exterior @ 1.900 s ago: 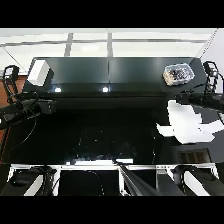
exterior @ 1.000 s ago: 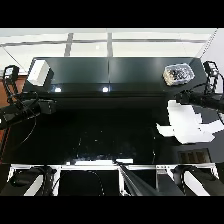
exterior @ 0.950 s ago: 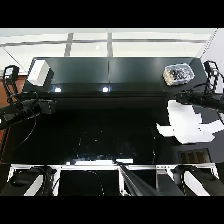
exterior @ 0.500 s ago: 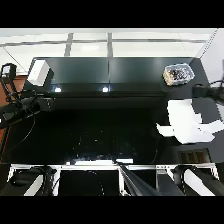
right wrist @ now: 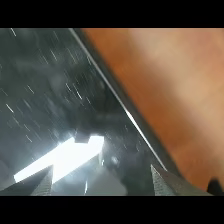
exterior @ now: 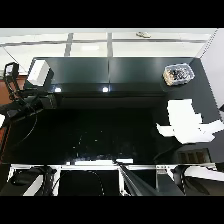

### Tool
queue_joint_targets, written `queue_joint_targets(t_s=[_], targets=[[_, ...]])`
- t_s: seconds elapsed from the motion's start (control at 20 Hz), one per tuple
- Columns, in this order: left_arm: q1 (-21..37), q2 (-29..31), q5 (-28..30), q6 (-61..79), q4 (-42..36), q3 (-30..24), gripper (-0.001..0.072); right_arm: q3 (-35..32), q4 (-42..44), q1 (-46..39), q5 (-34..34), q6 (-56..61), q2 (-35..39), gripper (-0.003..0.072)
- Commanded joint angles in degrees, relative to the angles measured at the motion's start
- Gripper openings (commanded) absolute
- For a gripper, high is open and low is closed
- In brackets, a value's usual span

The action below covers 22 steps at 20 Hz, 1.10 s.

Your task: Fold the box and place the chain.

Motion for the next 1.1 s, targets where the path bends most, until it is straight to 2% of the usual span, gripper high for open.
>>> queue_joint_targets(t_s=[0.0, 0.05, 0.1, 0.2, 0.25, 0.3, 0.35, 0.4, 0.55, 0.7, 0.9, 1.05], targets=[[0.0, -1.3, 0.0, 0.0, -1.0, 0.0, 0.0701, 4.2, 4.5, -3.8, 18.3, -17.3, -6.7, 0.0687], [0.0, -1.7, 0.0, 0.0, -1.0, 0.0, 0.0701, 4.2, 3.4, -3.7, 21.6, -20.7, -7.6, 0.0525], [0.0, -2.3, 0.1, 0.0, -1.4, 0.0, 0.0701, 3.9, 2.5, -3.7, 21.9, -21.2, -7.9, 0.0476], [0.0, -3.1, 0.1, 0.0, -2.9, 0.0, 0.0701, 3.9, 4.5, -3.5, 21.1, -23.0, -7.8, 0.0474], [0.0, -3.5, 0.1, 0.0, -3.4, 0.0, 0.0701, 3.9, 5.8, -3.3, 21.7, -23.2, -7.8, 0.0416], [0.0, -3.8, 0.1, 0.0, -3.6, 0.0, 0.0701, 3.9, 6.2, -3.0, 22.7, -23.2, -7.7, 0.0196], [0.0, -4.0, 0.1, 0.0, -3.6, 0.0, 0.0701, 3.9, 6.1, -2.5, 23.7, -23.4, -7.5, 0.0083], [0.0, -4.3, 0.1, 0.0, -3.6, 0.0, 0.0701, 3.9, 6.4, -1.9, 24.3, -23.4, -6.8, 0.0018], [0.0, -4.5, 0.2, 0.0, -4.2, 0.0, 0.0701, 2.9, 12.9, 1.1, 22.2, -23.4, -1.8, 0.0017], [0.0, -4.5, -0.9, 0.0, -5.7, -0.4, 0.07, -1.4, 18.7, 7.9, 19.8, -23.2, 4.1, 0.0018], [-0.2, -4.6, -4.2, 0.4, -10.0, -0.7, 0.07, -10.4, 28.0, 17.0, 12.2, -18.8, 14.8, 0.0018], [-3.8, -6.4, -4.6, 0.5, -10.4, -0.7, 0.07, -21.0, 38.4, 24.6, 4.6, -18.8, 25.3, 0.0018]])
